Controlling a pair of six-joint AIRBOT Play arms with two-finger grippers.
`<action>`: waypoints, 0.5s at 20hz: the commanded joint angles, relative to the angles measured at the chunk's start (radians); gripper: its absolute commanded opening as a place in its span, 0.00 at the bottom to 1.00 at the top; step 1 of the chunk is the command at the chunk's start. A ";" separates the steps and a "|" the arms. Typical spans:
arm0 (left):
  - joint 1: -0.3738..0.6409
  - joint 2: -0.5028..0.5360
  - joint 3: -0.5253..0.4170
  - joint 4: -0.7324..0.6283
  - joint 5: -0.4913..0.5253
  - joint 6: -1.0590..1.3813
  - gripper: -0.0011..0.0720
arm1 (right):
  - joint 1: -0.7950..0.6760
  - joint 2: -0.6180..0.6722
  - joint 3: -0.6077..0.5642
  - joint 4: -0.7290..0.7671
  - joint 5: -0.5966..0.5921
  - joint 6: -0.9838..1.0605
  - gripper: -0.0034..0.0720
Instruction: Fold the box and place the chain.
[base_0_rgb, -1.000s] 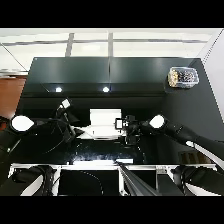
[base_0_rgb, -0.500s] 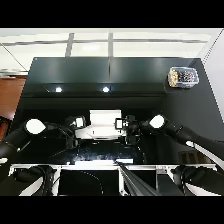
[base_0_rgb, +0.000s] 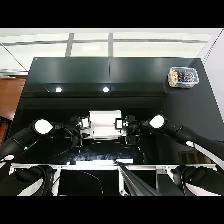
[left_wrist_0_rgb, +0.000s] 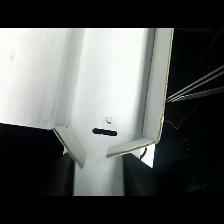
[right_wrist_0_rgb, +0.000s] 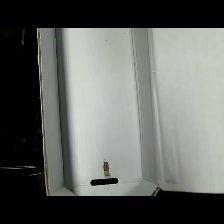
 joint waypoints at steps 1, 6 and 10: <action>-0.003 -0.003 0.000 -0.011 -0.037 -0.004 0.37 | 0.000 0.000 0.000 0.000 0.000 0.000 0.49; -0.003 -0.017 0.000 -0.118 -0.035 -0.008 0.27 | 0.000 0.000 0.000 0.000 0.000 0.000 0.49; -0.003 -0.069 0.000 -0.220 -0.032 -0.002 0.23 | 0.000 0.000 0.000 0.000 0.000 0.000 0.49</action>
